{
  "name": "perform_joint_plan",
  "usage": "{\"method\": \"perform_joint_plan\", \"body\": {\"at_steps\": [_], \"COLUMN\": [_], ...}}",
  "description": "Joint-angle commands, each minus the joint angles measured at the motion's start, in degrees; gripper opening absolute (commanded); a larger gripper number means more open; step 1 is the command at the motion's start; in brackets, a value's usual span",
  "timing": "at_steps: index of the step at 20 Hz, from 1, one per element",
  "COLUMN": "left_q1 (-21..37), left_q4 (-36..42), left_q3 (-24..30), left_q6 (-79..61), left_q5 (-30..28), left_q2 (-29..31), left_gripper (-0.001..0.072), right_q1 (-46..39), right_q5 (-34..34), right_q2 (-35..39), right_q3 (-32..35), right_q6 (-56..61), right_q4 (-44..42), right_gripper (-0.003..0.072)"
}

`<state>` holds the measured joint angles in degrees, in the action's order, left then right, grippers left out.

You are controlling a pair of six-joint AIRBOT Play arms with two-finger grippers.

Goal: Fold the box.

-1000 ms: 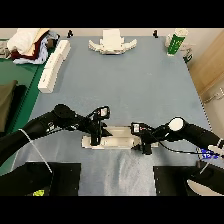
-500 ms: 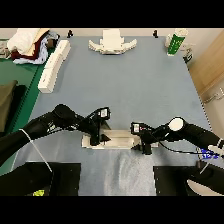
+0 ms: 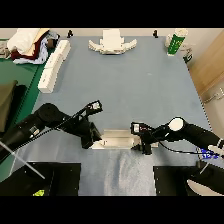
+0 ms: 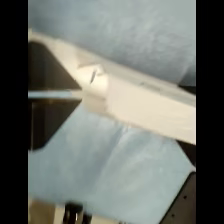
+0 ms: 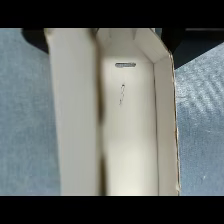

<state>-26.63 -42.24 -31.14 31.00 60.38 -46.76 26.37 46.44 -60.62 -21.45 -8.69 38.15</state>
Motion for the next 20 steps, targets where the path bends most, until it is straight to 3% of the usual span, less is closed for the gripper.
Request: {"method": "perform_joint_plan", "body": {"at_steps": [1, 2, 4, 5, 7, 11, 14, 17, 20], "left_q1": [-2.8, -5.3, -9.9, -10.5, -8.4, -1.4, -0.2, -0.9, -0.3], "left_q4": [1.7, 5.6, 10.6, 10.6, 9.7, 9.7, 10.0, 10.3, 10.0], "left_q3": [-0.2, -0.2, -0.8, -1.9, -4.5, -5.2, -5.2, -5.3, -7.5], "left_q6": [25.1, 27.3, 29.2, 30.8, 32.8, 38.8, 40.9, 40.5, 38.3], "left_q5": [6.4, 2.3, -11.9, -18.3, -24.4, -22.1, -18.9, -18.3, -17.9], "left_q2": [6.0, 5.7, 3.3, 1.0, -5.0, -18.2, -24.6, -26.1, -23.4], "left_gripper": [0.0014, 0.0014, 0.0014, 0.0014, 0.0013, 0.0014, 0.0013, 0.0013, 0.0013], "right_q1": [0.0, 0.0, 0.0, 0.0, 0.0, 0.0, 0.0, 0.0, 0.0], "right_q5": [0.0, 0.0, 0.0, 0.0, 0.0, 0.0, 0.0, 0.0, 0.0], "right_q2": [0.0, 0.0, 0.0, 0.0, 0.0, 0.0, 0.0, 0.0, 0.0], "right_q3": [0.0, 0.0, 0.0, 0.0, 0.0, 0.0, 0.0, 0.0, 0.0], "right_q6": [0.0, 0.0, 0.0, 0.0, 0.0, 0.0, 0.0, 0.0, 0.0], "right_q4": [0.0, 0.0, 0.0, 0.0, 0.0, 0.0, 0.0, 0.0, 0.0], "right_gripper": [0.0455, 0.0456, 0.0455, 0.0455, 0.0455, 0.0455, 0.0455, 0.0456, 0.0455]}}
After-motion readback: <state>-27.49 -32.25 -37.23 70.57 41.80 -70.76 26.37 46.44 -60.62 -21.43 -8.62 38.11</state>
